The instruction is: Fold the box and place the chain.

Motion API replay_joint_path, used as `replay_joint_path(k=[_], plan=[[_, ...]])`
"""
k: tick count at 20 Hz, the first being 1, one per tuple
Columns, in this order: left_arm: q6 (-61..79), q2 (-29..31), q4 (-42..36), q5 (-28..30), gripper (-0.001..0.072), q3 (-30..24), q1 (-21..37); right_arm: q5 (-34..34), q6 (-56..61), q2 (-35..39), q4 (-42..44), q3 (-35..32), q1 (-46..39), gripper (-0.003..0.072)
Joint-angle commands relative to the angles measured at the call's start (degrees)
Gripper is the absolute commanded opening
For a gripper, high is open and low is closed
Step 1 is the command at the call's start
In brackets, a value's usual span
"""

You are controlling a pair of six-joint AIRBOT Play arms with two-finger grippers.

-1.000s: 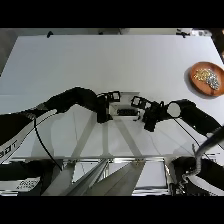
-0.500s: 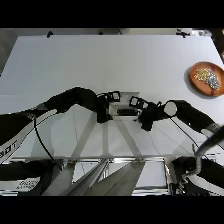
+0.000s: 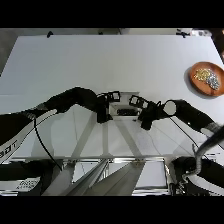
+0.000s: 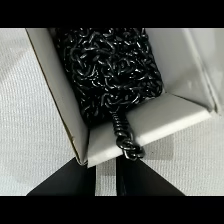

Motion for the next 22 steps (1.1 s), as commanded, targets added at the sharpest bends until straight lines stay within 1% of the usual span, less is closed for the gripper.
replay_joint_path(k=[1,5,11,12,13,14,15,19,22], plan=[[0.00,-0.04,0.00,0.00,0.0348,0.02,0.00,1.95,1.07,1.27,-2.03,-0.02,0.00,0.0017],[0.00,-0.04,0.02,0.00,0.0348,0.02,0.02,1.95,5.42,6.43,-5.97,-0.02,0.00,0.0017],[0.00,-0.04,0.00,0.00,0.0348,0.02,0.00,1.90,7.10,16.59,-5.90,-0.02,0.02,0.0017],[0.02,-0.04,0.00,0.00,0.0348,0.02,0.02,1.84,8.02,17.09,-5.97,-0.02,0.00,0.0019],[0.00,-0.04,0.00,0.00,0.0348,0.02,0.00,2.10,8.48,16.74,-6.10,-0.07,0.00,0.0082],[0.00,-0.04,0.00,0.00,0.0348,0.02,0.00,2.27,8.48,15.85,-6.21,-0.13,0.02,0.0237],[0.00,-0.04,0.02,0.02,0.0348,0.02,0.02,2.23,8.44,14.34,-6.21,-0.13,0.02,0.0305],[0.00,-0.04,0.02,0.00,0.0348,0.02,0.02,1.86,8.20,6.60,-5.95,-0.13,0.02,0.0301],[0.02,-0.04,0.00,0.00,0.0348,0.02,0.02,-1.51,8.15,3.56,-4.33,-0.13,0.02,0.0297]])
